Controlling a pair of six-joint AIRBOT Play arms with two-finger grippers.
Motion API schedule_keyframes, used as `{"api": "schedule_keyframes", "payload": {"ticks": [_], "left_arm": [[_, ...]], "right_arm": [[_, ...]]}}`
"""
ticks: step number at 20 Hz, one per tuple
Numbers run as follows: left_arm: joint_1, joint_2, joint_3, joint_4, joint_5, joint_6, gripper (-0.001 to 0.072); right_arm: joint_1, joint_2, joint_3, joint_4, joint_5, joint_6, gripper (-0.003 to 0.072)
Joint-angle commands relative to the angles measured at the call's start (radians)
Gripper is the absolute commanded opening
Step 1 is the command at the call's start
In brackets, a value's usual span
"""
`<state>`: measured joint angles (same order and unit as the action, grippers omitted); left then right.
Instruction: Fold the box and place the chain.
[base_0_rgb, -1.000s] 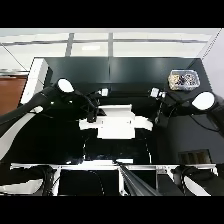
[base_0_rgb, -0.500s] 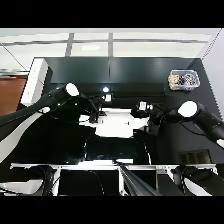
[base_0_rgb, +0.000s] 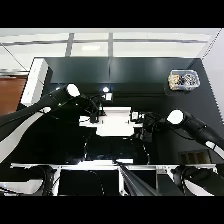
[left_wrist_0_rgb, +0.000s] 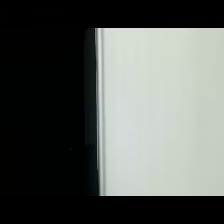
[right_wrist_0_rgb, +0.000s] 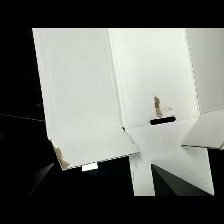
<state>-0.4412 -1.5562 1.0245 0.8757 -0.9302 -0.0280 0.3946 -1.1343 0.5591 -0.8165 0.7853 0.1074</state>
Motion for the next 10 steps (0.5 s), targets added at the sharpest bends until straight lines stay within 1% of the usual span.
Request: {"api": "schedule_keyframes", "payload": {"ticks": [1, 3, 5, 7, 9, 10], "left_arm": [[0.001, -0.001, 0.0, 0.006, 0.003, -0.005, 0.0026], [0.001, -0.001, 0.0, 0.006, 0.003, -0.005, 0.0026], [0.001, -0.001, 0.0, 0.006, 0.003, -0.005, 0.0026], [0.001, -0.001, 0.0, 0.006, 0.003, -0.005, 0.0026], [0.001, -0.001, 0.0, 0.006, 0.003, -0.005, 0.0026], [0.001, -0.001, 0.0, 0.006, 0.003, -0.005, 0.0026]], "right_arm": [[0.031, -0.017, -0.006, 0.029, -0.08, -0.012, 0.0696], [0.059, -0.018, -0.007, 0.039, -0.099, -0.01, 0.0696], [0.075, -0.018, -0.007, 0.092, -0.158, 0.009, 0.0697], [0.078, -0.013, -0.002, 0.128, -0.159, 0.008, 0.0696], [0.072, 0.006, 0.008, 0.105, -0.145, 0.009, 0.0697], [0.068, 0.018, 0.009, 0.08, -0.156, 0.008, 0.0696]]}}
